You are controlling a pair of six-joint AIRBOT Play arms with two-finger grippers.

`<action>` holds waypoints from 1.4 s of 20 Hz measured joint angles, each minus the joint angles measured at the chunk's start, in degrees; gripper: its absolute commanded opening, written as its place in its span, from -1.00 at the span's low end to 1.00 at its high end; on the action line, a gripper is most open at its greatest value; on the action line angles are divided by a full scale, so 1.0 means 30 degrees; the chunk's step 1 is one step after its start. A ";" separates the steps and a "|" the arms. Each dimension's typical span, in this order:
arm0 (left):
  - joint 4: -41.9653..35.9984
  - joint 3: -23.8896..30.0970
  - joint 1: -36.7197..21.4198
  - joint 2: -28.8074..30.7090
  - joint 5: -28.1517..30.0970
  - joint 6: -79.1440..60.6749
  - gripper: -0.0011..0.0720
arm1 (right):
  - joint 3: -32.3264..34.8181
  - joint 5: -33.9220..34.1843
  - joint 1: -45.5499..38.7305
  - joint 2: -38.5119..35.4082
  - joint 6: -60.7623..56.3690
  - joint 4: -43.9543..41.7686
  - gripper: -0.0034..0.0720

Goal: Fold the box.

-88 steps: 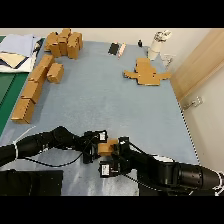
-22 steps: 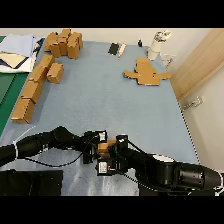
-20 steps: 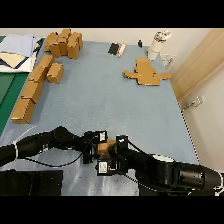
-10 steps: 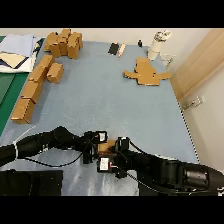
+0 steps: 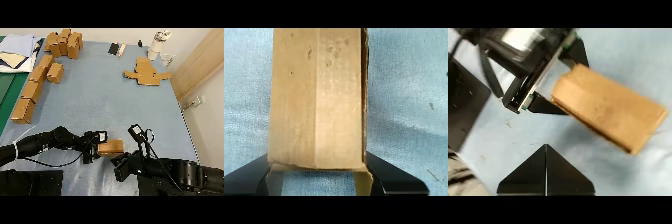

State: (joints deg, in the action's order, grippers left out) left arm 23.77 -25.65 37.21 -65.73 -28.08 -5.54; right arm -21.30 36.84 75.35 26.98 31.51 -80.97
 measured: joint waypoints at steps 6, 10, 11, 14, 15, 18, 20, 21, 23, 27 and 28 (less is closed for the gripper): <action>0.0000 0.0000 0.0000 0.0000 0.0000 0.0007 0.26 | 0.3322 -0.7533 -0.2353 0.0503 -1.0848 0.3789 -0.90; 0.0000 0.0000 0.0000 0.0000 -0.0007 0.0015 0.26 | 0.3803 -0.9165 -0.3767 0.0663 -1.3063 0.5428 -0.90; 0.0007 0.0000 0.0000 0.0007 0.0000 0.0007 0.26 | 0.3861 -0.9311 -0.3942 0.0721 -1.3347 0.5654 -0.90; 0.0000 0.0000 0.0000 0.0000 -0.0007 0.0007 0.26 | 0.3942 -0.9493 -0.4204 0.1137 -1.3799 0.6011 -0.90; 0.0000 0.0000 0.0000 0.0000 -0.0007 0.0007 0.26 | 0.3963 -0.9551 -0.4255 0.1370 -1.3865 0.6091 -0.90; 0.0007 0.0000 0.0000 0.0000 0.0000 0.0000 0.26 | 0.3978 -0.9821 -0.4189 0.2273 -1.4025 0.6215 -0.90; 0.0015 0.0000 0.0000 0.0000 0.0000 -0.0015 0.26 | 0.3978 -0.9974 -0.3840 0.2863 -1.4069 0.6244 -0.90; 0.0029 0.0000 0.0000 0.0000 0.0000 -0.0029 0.26 | 0.3978 -1.0040 -0.3606 0.3155 -1.4076 0.6273 -0.90; 0.0058 0.0000 0.0000 0.0000 0.0000 -0.0073 0.26 | 0.3978 -1.0054 -0.3191 0.3745 -1.4149 0.6295 -0.90; 0.0095 0.0000 0.0000 0.0007 0.0000 -0.0080 0.26 | 0.3978 -1.0040 -0.2776 0.4401 -1.4149 0.6353 -0.90; 0.0087 0.0000 0.0000 0.0007 0.0000 -0.0080 0.26 | 0.3978 -1.0040 -0.2732 0.4481 -1.4149 0.6346 -0.90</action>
State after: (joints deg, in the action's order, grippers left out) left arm 24.03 -25.65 37.21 -65.71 -28.08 -5.78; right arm -9.37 6.72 67.16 40.42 -10.94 -61.93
